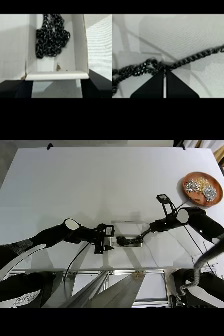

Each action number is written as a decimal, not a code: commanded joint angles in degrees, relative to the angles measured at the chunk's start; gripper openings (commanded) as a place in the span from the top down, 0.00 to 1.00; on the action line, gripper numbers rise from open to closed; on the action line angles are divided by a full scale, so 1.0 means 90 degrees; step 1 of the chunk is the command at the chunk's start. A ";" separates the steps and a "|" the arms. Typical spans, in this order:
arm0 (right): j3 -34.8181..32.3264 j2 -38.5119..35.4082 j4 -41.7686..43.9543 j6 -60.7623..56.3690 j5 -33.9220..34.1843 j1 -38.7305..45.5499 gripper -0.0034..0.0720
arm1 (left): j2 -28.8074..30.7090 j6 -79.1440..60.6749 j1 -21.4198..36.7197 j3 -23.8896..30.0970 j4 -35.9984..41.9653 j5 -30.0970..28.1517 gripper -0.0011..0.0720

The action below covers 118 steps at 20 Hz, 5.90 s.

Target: Fold the box and place the chain.

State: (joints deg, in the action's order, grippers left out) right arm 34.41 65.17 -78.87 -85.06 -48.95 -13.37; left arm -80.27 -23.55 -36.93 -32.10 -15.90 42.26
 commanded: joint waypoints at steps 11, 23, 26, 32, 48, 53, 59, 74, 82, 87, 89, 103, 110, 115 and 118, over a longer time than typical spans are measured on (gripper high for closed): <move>0.0007 -0.1948 -0.0080 0.0539 -0.0991 0.0005 0.61 | 0.0005 0.0000 0.0005 0.0002 0.0000 -0.0002 0.94; 0.0010 -0.0274 -0.0289 0.1003 0.0012 -0.0585 0.62 | 0.0005 0.0000 0.0005 0.0002 0.0000 -0.0002 0.94; 0.0010 -0.0274 -0.0525 0.1003 -0.0017 -0.0583 0.62 | 0.0005 0.0000 0.0005 0.0002 0.0000 0.0000 0.94; 0.0010 -0.0228 -0.0537 0.1066 -0.0058 -0.0583 0.62 | 0.0005 0.0000 0.0005 0.0002 0.0000 0.0000 0.94; 0.0010 0.0255 -0.0495 0.1178 0.0192 -0.0583 0.73 | 0.0005 0.0000 0.0005 0.0002 0.0000 -0.0002 0.94; 0.0010 0.0279 -0.0495 0.1178 0.0209 -0.0583 0.82 | 0.0005 0.0000 0.0005 0.0002 0.0000 0.0000 0.94; 0.0010 0.0253 -0.0503 0.1178 0.0102 -0.0583 0.94 | 0.0005 0.0000 0.0005 0.0002 0.0000 -0.0002 0.94; 0.0012 -0.1525 -0.0146 0.1202 -0.0474 -0.0588 0.94 | 0.0005 0.0000 -0.0007 0.0002 0.0000 0.0000 0.94; 0.1042 -0.3143 0.0005 0.1435 -0.0925 -0.1851 0.94 | 0.0005 0.0000 -0.0010 0.0002 0.0000 0.0002 0.94; 0.2144 -0.3723 0.0012 0.1294 -0.1185 -0.2399 0.94 | 0.0005 0.0000 -0.0010 0.0002 0.0000 0.0000 0.94; 0.2463 -0.3721 0.0066 0.1270 -0.1234 -0.2567 0.94 | 0.0005 0.0000 -0.0010 0.0002 0.0000 0.0000 0.94; 0.2970 -0.3087 0.0631 0.1302 -0.1549 -0.3152 0.94 | 0.0005 0.0000 -0.0010 0.0002 0.0000 0.0000 0.94; 0.1581 -0.1780 0.0675 0.1528 -0.1474 -0.3150 0.94 | 0.0005 0.0000 -0.0010 0.0002 0.0000 0.0000 0.94; 0.0600 -0.1299 0.1314 0.1596 -0.0155 -0.3152 0.93 | 0.0005 0.0000 -0.0010 0.0002 0.0000 -0.0002 0.94; 0.0517 -0.0996 0.1520 0.1693 -0.0131 -0.3150 0.87 | 0.0005 0.0000 -0.0010 0.0002 0.0000 0.0000 0.94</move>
State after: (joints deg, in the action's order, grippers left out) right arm 41.04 53.69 -67.72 -70.52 -52.75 -41.67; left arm -80.27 -23.53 -36.99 -32.10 -15.90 42.26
